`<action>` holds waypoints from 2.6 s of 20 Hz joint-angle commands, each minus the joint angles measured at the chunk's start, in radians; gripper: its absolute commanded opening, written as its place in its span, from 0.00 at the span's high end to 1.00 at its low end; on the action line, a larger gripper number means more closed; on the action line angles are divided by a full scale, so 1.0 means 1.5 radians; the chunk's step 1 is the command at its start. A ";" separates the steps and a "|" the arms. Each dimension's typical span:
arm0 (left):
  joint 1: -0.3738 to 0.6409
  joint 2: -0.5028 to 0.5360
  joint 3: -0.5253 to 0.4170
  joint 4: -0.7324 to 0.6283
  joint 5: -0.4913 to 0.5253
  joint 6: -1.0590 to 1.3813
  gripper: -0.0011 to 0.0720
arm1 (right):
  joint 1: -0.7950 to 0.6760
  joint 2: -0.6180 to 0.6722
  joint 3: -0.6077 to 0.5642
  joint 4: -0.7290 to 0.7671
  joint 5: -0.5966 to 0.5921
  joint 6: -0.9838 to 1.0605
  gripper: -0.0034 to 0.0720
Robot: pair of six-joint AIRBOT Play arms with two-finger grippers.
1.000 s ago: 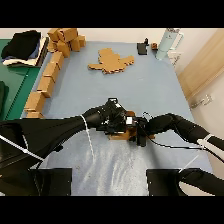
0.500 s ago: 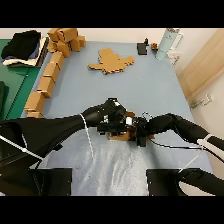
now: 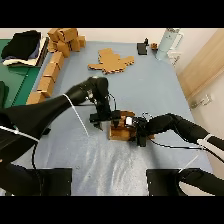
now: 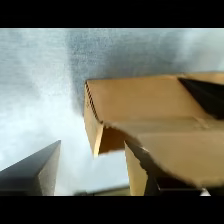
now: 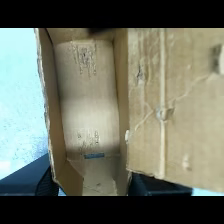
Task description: Fold the box.
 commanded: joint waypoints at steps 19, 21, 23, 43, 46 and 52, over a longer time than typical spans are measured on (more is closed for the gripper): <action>0.144 0.194 -0.318 -0.125 0.285 1.085 0.97 | 0.000 0.000 0.000 0.000 0.001 0.001 0.32; 0.145 0.222 -0.399 -0.203 0.353 1.303 0.97 | 0.000 0.000 0.000 0.000 0.001 0.001 0.32; 0.142 0.218 -0.448 -0.296 0.356 1.499 0.21 | 0.000 0.000 0.000 0.000 0.001 0.001 0.32; 0.043 0.185 -0.495 -0.462 0.527 1.617 0.02 | 0.000 0.000 0.000 0.000 0.001 0.001 0.32; 0.027 0.177 -0.494 -0.462 0.530 1.617 0.02 | 0.000 0.000 0.000 0.000 0.001 0.001 0.32; 0.014 0.165 -0.474 -0.458 0.540 1.611 0.02 | 0.000 0.000 0.000 0.000 0.001 0.001 0.32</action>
